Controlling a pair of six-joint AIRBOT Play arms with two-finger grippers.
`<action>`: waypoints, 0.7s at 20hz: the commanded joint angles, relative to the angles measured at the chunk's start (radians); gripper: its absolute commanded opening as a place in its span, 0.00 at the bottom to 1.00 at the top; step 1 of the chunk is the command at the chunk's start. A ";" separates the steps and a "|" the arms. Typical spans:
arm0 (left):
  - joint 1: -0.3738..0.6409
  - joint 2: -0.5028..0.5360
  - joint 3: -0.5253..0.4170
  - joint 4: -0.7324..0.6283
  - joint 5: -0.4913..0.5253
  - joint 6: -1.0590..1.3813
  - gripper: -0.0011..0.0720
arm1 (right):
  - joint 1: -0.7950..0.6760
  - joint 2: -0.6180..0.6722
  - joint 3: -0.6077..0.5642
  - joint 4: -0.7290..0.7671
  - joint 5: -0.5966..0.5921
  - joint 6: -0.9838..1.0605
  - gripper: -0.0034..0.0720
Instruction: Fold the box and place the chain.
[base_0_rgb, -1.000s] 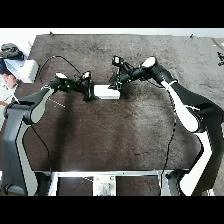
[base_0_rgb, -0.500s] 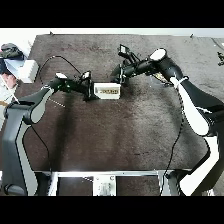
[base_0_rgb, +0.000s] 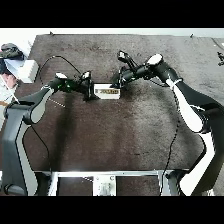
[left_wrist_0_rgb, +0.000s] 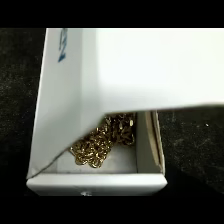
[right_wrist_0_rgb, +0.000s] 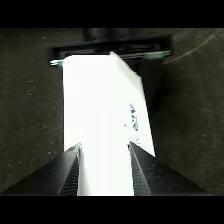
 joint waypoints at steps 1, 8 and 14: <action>-0.001 0.000 0.000 0.000 0.000 0.000 0.48 | 0.004 -0.008 -0.016 0.002 0.018 -0.001 0.49; -0.001 0.000 0.000 0.000 0.000 0.000 0.48 | 0.006 -0.040 -0.019 -0.006 -0.023 -0.053 0.49; -0.001 0.000 0.000 0.000 0.000 0.000 0.48 | 0.030 -0.040 -0.019 -0.076 -0.109 -0.061 0.49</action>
